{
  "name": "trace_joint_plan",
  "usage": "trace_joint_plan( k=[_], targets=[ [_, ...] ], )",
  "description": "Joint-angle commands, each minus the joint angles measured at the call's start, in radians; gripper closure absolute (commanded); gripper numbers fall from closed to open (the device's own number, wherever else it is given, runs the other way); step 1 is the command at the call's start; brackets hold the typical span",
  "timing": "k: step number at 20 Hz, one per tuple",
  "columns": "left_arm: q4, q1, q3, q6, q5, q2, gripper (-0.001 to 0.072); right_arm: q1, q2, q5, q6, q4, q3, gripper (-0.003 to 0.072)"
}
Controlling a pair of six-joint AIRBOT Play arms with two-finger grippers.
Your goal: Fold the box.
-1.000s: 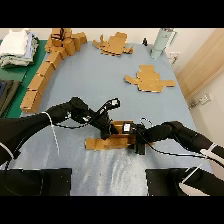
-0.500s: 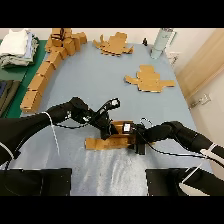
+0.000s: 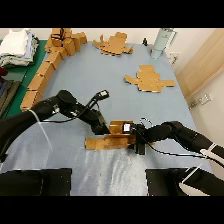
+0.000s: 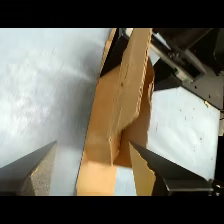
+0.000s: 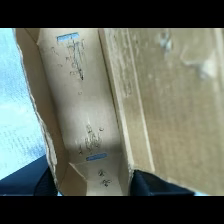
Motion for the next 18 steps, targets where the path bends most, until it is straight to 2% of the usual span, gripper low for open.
trace_joint_plan(
  k=[1, 2, 4, 6, 8, 10, 12, 14, 18],
  targets=[
    [0.192, 0.064, 0.001, -0.293, -0.158, 0.08, 0.0024, 0.001, 0.0, 0.0, 0.0, 0.0, 0.0, 0.0182],
    [0.209, 0.064, 0.001, -0.355, -0.21, 0.084, 0.013, 0.001, 0.0, 0.0, 0.0, 0.0, 0.0, 0.0182],
    [0.209, 0.059, -0.003, -0.404, -0.325, 0.082, 0.0691, 0.001, 0.0, 0.0, 0.0, 0.0, 0.0, 0.0182],
    [0.168, 0.031, -0.013, -0.483, -0.364, 0.083, 0.0698, 0.001, 0.0, 0.0, 0.0, 0.0, 0.0, 0.0182],
    [0.046, -0.023, -0.03, -0.526, -0.353, 0.082, 0.0698, 0.001, 0.0, 0.0, 0.0, 0.0, 0.0, 0.0182],
    [-0.092, -0.087, -0.033, -0.53, -0.274, 0.082, 0.0697, 0.001, 0.0, 0.0, 0.0, 0.0, 0.0, 0.0182],
    [-0.201, -0.124, -0.033, -0.539, -0.129, 0.08, 0.0698, 0.001, 0.0, 0.0, 0.0, 0.0, 0.0, 0.0182],
    [-0.233, -0.117, -0.022, -0.57, -0.017, 0.064, 0.0697, 0.001, 0.0, 0.0, 0.0, 0.0, 0.0, 0.0182],
    [-0.239, -0.071, 0.05, -0.58, 0.023, -0.013, 0.0697, 0.001, 0.0, 0.0, 0.0, 0.0, 0.0, 0.0182]
  ],
)
